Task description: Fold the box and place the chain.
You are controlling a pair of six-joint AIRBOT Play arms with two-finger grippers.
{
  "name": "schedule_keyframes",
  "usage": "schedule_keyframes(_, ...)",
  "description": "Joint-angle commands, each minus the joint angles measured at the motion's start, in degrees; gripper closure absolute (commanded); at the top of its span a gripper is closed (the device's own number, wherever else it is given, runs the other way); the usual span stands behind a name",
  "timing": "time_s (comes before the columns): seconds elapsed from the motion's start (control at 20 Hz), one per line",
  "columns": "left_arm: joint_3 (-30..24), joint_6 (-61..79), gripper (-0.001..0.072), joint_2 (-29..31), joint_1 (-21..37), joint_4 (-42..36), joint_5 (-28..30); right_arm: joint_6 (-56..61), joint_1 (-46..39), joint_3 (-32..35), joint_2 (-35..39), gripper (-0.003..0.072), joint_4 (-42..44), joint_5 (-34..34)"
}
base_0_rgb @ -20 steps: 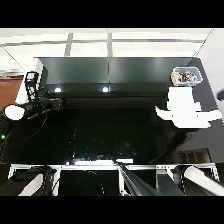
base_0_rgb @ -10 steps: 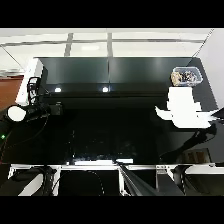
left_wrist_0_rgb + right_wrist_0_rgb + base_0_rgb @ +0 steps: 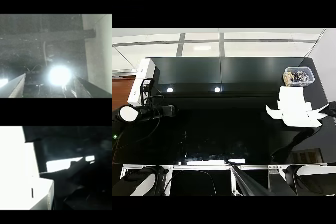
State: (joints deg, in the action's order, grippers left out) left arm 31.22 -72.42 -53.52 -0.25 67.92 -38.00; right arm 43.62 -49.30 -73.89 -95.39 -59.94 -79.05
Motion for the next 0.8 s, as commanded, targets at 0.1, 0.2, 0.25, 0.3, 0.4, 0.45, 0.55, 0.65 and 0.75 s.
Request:
schedule_keyframes(0.1,0.0,0.0,0.0001,0.0,0.0,0.0,0.1,0.7,3.1,-0.4,1.7,0.0672,1.2,-9.4)
schedule_keyframes(0.2,0.0,0.0,0.0,0.0,0.0,0.0,0.2,2.3,4.0,1.5,4.8,0.0672,5.3,-9.1)
schedule_keyframes(0.25,0.0,0.0,0.0001,0.0,0.0,0.0,0.2,2.2,4.3,3.6,7.0,0.0672,7.7,-8.2)
schedule_keyframes(0.3,0.0,0.0,0.0001,0.0,0.0,0.0,0.2,1.7,4.7,6.7,9.7,0.0672,10.2,-6.1)
schedule_keyframes(0.4,0.0,0.0,0.0,0.0,0.0,-1.7,0.2,-2.3,5.9,16.2,17.5,0.0672,16.7,-0.3)
schedule_keyframes(0.45,0.0,0.1,0.0,0.0,-0.2,-3.4,0.2,-4.4,6.7,21.7,21.9,0.0672,20.9,3.2)
schedule_keyframes(0.55,0.0,0.2,0.0,-0.2,-1.8,-7.0,0.0,-10.7,10.0,33.6,31.3,0.0672,31.5,8.8)
schedule_keyframes(0.65,0.9,2.1,0.0001,-1.6,-5.1,-11.5,-0.8,-12.8,16.0,44.1,39.9,0.0672,39.1,15.4)
schedule_keyframes(0.75,4.6,4.3,0.0001,-5.7,-7.8,-19.4,-2.8,-12.8,24.1,52.3,45.9,0.0672,44.2,22.9)
